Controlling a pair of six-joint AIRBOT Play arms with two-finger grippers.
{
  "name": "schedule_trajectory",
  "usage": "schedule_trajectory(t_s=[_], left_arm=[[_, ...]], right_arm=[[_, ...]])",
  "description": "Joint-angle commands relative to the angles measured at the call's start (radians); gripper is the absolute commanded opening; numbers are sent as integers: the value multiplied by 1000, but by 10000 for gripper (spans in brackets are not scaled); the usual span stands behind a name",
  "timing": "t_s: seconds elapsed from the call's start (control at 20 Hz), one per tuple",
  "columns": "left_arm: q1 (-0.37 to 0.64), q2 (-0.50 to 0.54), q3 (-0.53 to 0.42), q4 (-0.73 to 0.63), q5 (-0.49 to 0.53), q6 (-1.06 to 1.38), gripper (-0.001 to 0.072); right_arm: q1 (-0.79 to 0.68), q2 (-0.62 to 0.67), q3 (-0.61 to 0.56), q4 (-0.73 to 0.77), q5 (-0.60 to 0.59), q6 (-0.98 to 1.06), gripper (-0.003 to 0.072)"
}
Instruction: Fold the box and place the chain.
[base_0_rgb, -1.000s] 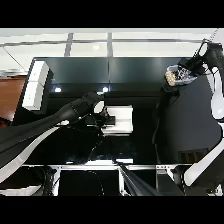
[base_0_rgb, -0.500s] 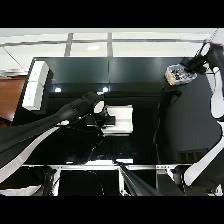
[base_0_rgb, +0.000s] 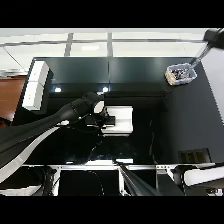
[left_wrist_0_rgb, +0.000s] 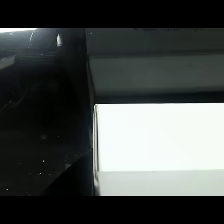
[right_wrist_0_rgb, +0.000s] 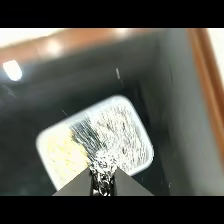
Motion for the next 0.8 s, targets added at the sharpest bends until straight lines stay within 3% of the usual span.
schedule_trajectory(t_s=[0.0,0.25,0.6,0.75], left_arm=[[0,0,0,0,-6,0,29],[0,0,0,-1,-6,0,29],[0,0,0,0,-6,0,29],[0,0,0,0,-9,0,29]], right_arm=[[1,217,-1,169,-44,-92,17],[1,414,-1,411,-16,-167,17],[2,534,-8,514,74,-169,18],[13,588,-92,571,116,-168,19]])
